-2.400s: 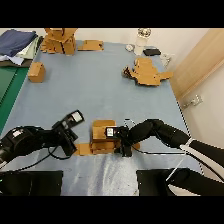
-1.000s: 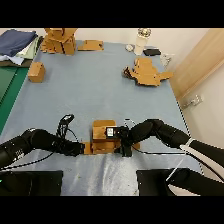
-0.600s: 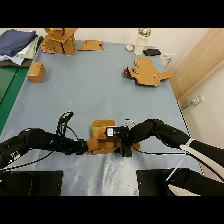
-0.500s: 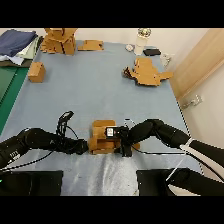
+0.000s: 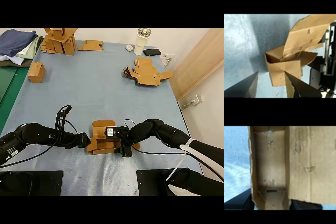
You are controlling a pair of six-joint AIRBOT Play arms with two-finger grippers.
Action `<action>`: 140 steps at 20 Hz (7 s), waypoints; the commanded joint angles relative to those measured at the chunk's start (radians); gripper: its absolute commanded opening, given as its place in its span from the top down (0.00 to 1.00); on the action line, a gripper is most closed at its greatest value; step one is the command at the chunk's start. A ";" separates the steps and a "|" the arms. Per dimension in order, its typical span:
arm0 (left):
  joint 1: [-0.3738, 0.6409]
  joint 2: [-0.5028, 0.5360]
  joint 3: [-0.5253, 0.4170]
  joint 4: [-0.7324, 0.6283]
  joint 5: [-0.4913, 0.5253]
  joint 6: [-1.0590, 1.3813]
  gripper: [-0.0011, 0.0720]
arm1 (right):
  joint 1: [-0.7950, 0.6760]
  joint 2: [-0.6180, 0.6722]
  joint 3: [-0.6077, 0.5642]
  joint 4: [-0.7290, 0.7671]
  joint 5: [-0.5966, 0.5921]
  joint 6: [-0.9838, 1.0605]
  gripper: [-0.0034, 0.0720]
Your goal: Fold the box.
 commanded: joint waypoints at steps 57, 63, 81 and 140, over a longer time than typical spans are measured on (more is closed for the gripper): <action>-0.467 -0.637 0.599 0.660 -0.362 -0.883 0.97 | 0.000 0.000 0.000 0.000 0.000 0.000 0.31; -0.467 -0.583 0.599 0.660 -0.388 -0.847 0.27 | 0.000 0.000 0.000 0.000 0.000 0.000 0.31; -0.421 -0.441 0.599 0.738 -0.524 -0.800 0.28 | 0.000 0.000 0.000 0.000 0.000 0.000 0.31; -0.078 -0.310 -0.040 -0.484 0.207 1.918 0.03 | 0.000 0.000 0.000 0.000 0.000 0.000 0.31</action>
